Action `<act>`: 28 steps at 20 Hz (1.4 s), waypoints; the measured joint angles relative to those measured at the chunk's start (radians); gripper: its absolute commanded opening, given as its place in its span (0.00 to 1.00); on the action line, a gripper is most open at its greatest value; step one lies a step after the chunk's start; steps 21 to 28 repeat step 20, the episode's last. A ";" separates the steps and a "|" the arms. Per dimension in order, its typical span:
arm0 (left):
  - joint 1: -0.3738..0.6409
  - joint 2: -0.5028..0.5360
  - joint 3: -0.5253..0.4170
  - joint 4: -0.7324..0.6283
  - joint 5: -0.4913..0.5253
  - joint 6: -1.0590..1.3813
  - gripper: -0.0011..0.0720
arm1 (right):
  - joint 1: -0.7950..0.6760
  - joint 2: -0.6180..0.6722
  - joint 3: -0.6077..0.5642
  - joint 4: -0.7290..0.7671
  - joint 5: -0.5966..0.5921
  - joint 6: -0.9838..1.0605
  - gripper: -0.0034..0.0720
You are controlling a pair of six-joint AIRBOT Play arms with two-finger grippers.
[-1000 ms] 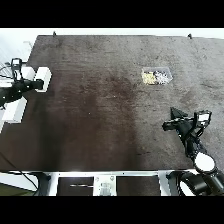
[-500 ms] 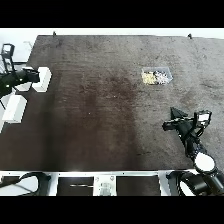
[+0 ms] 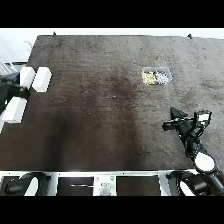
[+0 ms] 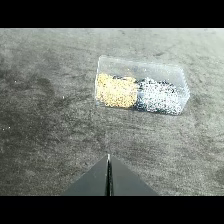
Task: Fold the box and place the chain.
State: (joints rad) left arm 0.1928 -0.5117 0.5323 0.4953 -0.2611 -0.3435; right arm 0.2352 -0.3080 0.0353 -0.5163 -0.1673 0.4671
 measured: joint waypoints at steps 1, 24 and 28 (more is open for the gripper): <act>-0.006 0.087 -0.058 -0.003 0.008 -0.010 0.03 | 0.000 0.000 0.000 0.000 0.000 0.000 0.05; -0.019 0.544 -0.486 -0.002 -0.129 -0.130 0.04 | 0.000 0.000 0.000 0.000 0.000 0.000 0.05; -0.019 0.544 -0.486 -0.002 -0.129 -0.130 0.04 | 0.000 0.000 0.000 0.000 0.000 0.000 0.05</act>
